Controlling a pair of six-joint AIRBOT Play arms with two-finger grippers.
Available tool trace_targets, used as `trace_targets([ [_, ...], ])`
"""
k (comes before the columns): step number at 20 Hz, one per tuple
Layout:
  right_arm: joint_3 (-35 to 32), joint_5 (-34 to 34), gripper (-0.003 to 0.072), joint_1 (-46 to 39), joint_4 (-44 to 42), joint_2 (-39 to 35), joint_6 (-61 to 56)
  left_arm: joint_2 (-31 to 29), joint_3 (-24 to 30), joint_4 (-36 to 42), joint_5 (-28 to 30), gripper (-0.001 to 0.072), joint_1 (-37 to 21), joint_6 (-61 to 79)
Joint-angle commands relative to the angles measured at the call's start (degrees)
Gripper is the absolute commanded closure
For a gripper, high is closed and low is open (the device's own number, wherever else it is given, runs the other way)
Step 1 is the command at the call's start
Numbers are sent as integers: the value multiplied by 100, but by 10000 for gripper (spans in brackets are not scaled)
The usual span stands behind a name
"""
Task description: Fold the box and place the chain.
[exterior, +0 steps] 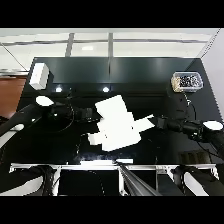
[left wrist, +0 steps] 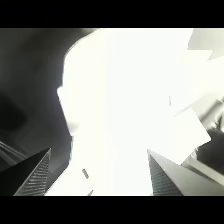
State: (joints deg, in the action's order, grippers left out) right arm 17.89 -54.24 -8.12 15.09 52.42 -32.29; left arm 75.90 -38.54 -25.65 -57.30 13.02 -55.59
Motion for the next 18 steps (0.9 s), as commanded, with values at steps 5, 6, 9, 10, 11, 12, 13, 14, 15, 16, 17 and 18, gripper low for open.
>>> trace_targets([
  [5, -22, 33, 673, 63, -17, -11, 0, 1172, -396, 754, -649, 8, 256, 1209],
  [6, -22, 24, 673, 63, -15, -11, 0, 1250, -501, 822, -807, 8, 313, 1504],
  [9, -22, -7, 673, 63, -2, -11, 0, 1569, -828, 835, -1488, 8, 494, 2159],
  [10, -22, -20, 673, 63, 15, -11, 2, 1670, -940, 828, -1537, 8, 562, 2155],
  [11, -22, -37, 673, 63, 20, -11, 2, 1755, -1051, 772, -1598, 8, 614, 2155],
  [12, -22, -44, 673, 63, 17, -11, 2, 1858, -1180, 678, -1738, 19, 651, 2155],
  [13, -22, -61, 673, 63, 17, -11, 2, 1939, -1281, 592, -1875, 23, 662, 2155],
  [14, -22, -76, 673, 63, 15, -11, 0, 1998, -1346, 522, -1971, 51, 667, 2155],
  [15, -22, -87, 672, 63, 15, -11, 0, 2013, -1366, 479, -1963, 155, 664, 2157],
  [16, -22, -98, 673, 63, 17, -11, 2, 2013, -1366, 470, -1950, 235, 649, 2157],
  [17, -22, -101, 672, 63, 17, -11, 2, 2013, -1366, 444, -1958, 249, 638, 2157],
  [18, -22, -98, 673, 63, 17, -11, 2, 2013, -1366, 391, -1965, 251, 625, 2157],
])
